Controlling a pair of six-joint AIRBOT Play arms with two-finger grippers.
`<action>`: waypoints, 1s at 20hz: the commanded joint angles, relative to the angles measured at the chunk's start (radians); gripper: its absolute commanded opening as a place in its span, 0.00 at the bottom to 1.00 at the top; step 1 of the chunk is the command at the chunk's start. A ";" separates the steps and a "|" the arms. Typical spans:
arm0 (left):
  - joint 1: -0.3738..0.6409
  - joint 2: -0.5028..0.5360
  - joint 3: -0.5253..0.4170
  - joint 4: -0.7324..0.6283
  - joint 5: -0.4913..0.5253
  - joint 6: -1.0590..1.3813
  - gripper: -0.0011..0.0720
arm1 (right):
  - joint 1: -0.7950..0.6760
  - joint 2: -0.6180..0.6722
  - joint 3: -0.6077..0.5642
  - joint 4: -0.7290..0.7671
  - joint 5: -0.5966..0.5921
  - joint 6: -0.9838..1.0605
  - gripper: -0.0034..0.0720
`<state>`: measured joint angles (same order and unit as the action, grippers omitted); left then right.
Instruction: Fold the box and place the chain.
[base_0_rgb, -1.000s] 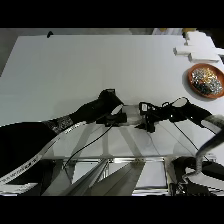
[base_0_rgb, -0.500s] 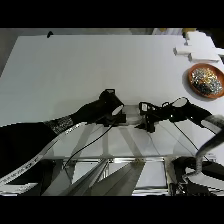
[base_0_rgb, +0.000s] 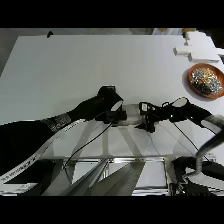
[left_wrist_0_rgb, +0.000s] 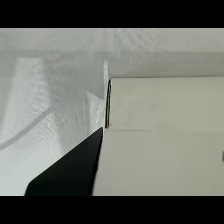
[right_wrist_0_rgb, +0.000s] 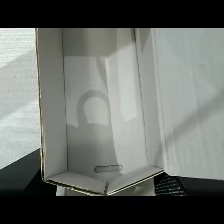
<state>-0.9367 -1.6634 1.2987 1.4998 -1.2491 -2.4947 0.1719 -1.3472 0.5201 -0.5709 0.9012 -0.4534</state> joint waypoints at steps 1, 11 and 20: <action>-0.002 -0.024 0.005 -0.029 0.016 0.007 0.19 | 0.000 0.001 0.000 0.000 0.000 0.000 0.49; -0.004 -0.013 0.005 -0.027 -0.007 0.010 0.19 | 0.000 0.001 0.000 0.000 0.000 0.000 0.49; 0.159 0.251 0.005 -0.105 -0.118 0.465 0.55 | 0.000 0.001 0.000 0.000 0.000 0.000 0.49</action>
<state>-0.8383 -1.4990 1.3029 1.4307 -1.3003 -2.2482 0.1715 -1.3472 0.5205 -0.5709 0.9012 -0.4541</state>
